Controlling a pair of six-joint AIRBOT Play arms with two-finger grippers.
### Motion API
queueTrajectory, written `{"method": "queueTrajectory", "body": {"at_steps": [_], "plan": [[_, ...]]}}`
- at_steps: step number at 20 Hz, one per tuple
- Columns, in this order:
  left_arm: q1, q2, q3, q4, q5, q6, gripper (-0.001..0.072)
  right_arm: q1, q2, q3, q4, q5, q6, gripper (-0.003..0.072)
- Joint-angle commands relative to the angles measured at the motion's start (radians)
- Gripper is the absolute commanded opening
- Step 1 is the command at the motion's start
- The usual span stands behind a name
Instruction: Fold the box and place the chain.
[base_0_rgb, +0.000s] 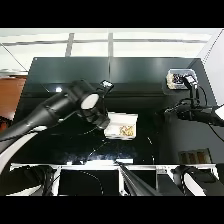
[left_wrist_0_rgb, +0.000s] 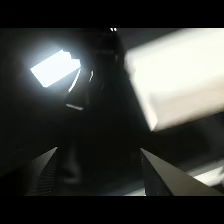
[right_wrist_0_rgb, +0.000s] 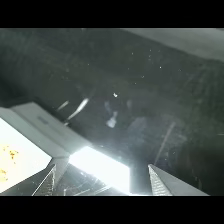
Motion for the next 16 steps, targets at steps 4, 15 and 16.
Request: {"method": "queueTrajectory", "body": {"at_steps": [4,15,16], "plan": [[0.360,0.158,-0.276,-0.100,0.121,0.218,0.0571,0.000,-0.001,0.000,-0.001,-0.069,0.000,0.0678],[0.578,0.144,-0.520,-0.933,0.483,1.604,0.0712,0.000,-0.001,0.000,-0.002,-0.031,0.000,0.0678],[0.555,0.142,-0.523,-0.926,0.483,1.753,0.0712,0.000,-0.001,0.000,-0.002,-0.031,0.000,0.0678]]}}
